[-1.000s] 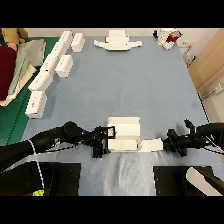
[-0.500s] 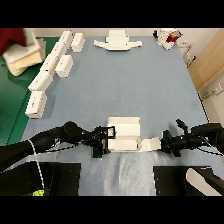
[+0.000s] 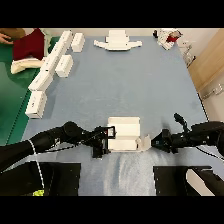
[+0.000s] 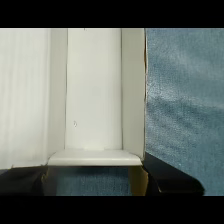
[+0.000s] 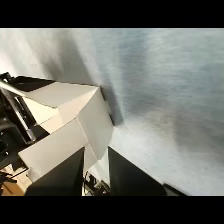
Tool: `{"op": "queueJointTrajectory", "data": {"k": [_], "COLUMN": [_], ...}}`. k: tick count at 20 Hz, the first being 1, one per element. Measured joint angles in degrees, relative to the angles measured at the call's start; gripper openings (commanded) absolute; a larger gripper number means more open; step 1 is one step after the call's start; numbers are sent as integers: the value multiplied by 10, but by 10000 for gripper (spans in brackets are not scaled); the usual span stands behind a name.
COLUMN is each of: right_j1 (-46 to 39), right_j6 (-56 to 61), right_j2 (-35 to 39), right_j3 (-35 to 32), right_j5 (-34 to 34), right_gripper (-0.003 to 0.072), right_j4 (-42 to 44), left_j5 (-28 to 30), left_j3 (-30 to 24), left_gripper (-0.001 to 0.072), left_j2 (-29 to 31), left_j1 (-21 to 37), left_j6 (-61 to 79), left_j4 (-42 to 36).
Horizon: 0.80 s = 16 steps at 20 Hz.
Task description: Fold the box.
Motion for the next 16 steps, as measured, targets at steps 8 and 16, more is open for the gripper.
{"op": "queueJointTrajectory", "data": {"k": [8, 16], "right_j1": [96, 280], "right_j6": [-10, 93], "right_j2": [22, 22], "right_j3": [14, 86], "right_j5": [46, 166], "right_gripper": [405, 357], "right_j4": [12, -77], "left_j5": [0, 0], "left_j3": [0, 0], "left_gripper": [464, 464], "left_j2": [0, 0], "left_j1": [0, 0], "left_j6": [0, 0], "left_j4": [0, 0]}}
